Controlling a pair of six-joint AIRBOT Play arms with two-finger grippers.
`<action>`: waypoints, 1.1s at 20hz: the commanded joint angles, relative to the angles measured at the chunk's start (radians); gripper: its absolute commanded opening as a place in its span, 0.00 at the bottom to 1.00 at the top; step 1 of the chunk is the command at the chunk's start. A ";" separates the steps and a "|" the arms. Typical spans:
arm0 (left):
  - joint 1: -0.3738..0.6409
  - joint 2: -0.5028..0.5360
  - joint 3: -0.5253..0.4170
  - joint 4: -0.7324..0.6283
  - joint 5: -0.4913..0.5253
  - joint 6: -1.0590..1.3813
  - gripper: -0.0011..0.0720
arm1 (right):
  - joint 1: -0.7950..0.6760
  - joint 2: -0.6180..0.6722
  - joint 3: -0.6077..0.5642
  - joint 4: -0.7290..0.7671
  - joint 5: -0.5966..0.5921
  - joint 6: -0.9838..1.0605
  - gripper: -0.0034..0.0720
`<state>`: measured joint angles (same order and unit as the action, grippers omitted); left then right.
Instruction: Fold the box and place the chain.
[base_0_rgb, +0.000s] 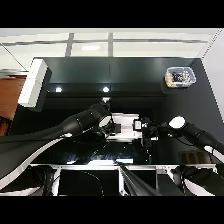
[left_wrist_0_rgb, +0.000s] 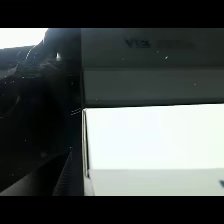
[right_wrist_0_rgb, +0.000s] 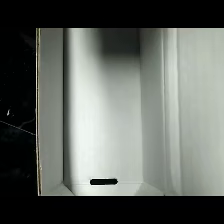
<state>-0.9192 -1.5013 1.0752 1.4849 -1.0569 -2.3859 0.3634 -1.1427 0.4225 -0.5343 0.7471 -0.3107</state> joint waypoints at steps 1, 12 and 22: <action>0.003 -0.009 0.001 0.007 -0.003 -0.005 0.56 | 0.000 -0.001 0.000 0.001 0.000 0.000 0.74; 0.004 -0.010 0.001 0.003 0.004 0.002 0.05 | -0.001 0.029 0.006 -0.012 0.018 0.117 0.97; 0.005 -0.010 0.001 0.023 -0.025 -0.001 0.05 | -0.029 0.176 0.023 -0.305 0.127 0.298 0.95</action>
<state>-0.9150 -1.5108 1.0756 1.4986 -1.0775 -2.3886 0.3363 -0.9562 0.4442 -0.8295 0.8978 -0.0193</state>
